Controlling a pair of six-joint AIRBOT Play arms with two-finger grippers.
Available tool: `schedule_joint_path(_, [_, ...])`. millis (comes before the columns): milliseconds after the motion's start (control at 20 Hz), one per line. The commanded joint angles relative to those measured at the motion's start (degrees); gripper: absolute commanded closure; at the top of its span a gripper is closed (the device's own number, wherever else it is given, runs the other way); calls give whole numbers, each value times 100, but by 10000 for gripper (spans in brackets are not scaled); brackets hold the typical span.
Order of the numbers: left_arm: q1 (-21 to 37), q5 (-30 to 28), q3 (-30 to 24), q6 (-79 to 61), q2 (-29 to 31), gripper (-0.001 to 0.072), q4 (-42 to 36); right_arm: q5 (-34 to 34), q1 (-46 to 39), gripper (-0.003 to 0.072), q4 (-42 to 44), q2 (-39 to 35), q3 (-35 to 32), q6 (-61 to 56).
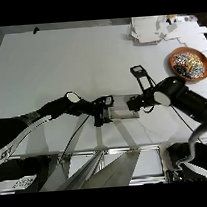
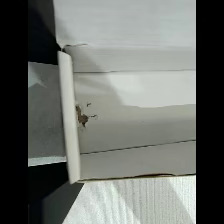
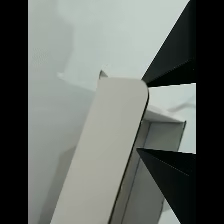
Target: Fold the box and place the chain.
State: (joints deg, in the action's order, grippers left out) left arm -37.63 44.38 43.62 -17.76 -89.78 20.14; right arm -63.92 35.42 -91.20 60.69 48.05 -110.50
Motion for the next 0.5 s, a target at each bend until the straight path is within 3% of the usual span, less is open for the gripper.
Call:
schedule_joint_path(0, [2, 2, -2, 0, 2, 501, 2, -682, -535, 275, 92, -116, 638, 708])
schedule_joint_path(150, [2, 2, -2, 0, 2, 501, 2, -911, -1228, 285, 101, -114, 979, 1266])
schedule_joint_path(200, [2, 2, -2, 0, 2, 501, 2, -872, -1580, 303, 101, -109, 1082, 1469])
schedule_joint_path(300, [2, 2, -2, 0, 2, 501, 2, -715, -2396, 405, 105, 4, 1307, 1921])
schedule_joint_path(450, [2, 0, -2, 0, 2, 501, 2, -494, -3711, 417, 96, 603, 1788, 2457])
